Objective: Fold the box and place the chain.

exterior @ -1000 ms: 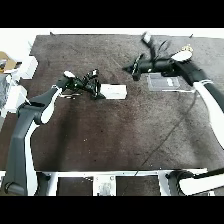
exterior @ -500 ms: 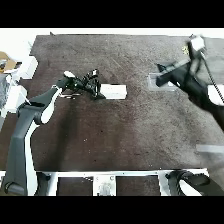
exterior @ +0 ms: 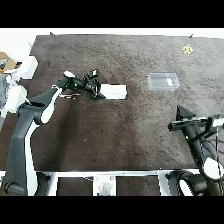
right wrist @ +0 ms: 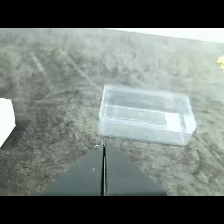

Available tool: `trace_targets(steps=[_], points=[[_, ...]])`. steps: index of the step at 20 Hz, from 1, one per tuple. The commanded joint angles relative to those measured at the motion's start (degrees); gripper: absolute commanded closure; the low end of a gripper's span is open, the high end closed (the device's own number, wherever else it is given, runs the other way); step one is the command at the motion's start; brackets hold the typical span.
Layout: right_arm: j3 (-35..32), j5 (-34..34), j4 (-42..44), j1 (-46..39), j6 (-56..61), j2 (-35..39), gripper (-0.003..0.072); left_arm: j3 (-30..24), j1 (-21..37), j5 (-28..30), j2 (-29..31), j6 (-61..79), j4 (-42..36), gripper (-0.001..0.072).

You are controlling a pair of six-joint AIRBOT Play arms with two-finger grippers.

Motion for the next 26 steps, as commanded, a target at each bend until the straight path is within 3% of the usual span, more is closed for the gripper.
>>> trace_targets(steps=[1, 3, 5, 10, 14, 16, 19, 21, 26], points=[[-3.7, 0.7, -0.5, -0.1, 0.0, 5.5, 0.0683, 0.0, 0.0, -0.2, 0.0, 0.0, -0.2, 0.0306], [-3.7, 0.6, -0.5, -0.1, 0.0, 5.5, 0.0684, 0.0, 0.0, -0.2, 0.0, -0.1, -0.5, 0.0309], [-3.7, 0.7, -0.5, -0.1, 0.0, 5.5, 0.0683, 0.1, 0.0, -1.7, 0.2, -0.4, -1.6, 0.0697], [-3.7, 0.6, -0.6, -0.1, 0.0, 5.5, 0.0683, 4.0, 1.2, 1.7, 6.9, -9.2, -4.7, 0.0700], [-4.2, 0.5, -0.6, -0.1, 0.0, 5.5, 0.0683, 4.2, 6.0, 18.3, 20.5, -23.6, -1.1, 0.0704], [-4.3, 0.7, -0.5, -0.2, 0.0, 4.9, 0.0683, 4.1, 9.4, 27.1, 25.6, -40.4, 8.3, 0.0705], [-4.3, 0.7, -0.5, -0.2, 0.0, 2.1, 0.0683, -3.2, 13.9, 39.8, 31.5, -55.2, 20.1, 0.0705], [-4.3, 0.7, -0.5, -0.2, 0.0, -0.8, 0.0683, -9.7, 16.9, 46.3, 33.9, -58.8, 21.1, 0.0706], [-4.3, 1.1, -0.5, -0.2, 0.0, -5.7, 0.0683, -19.4, 23.2, 50.7, 33.4, -61.6, 21.7, 0.0705]])
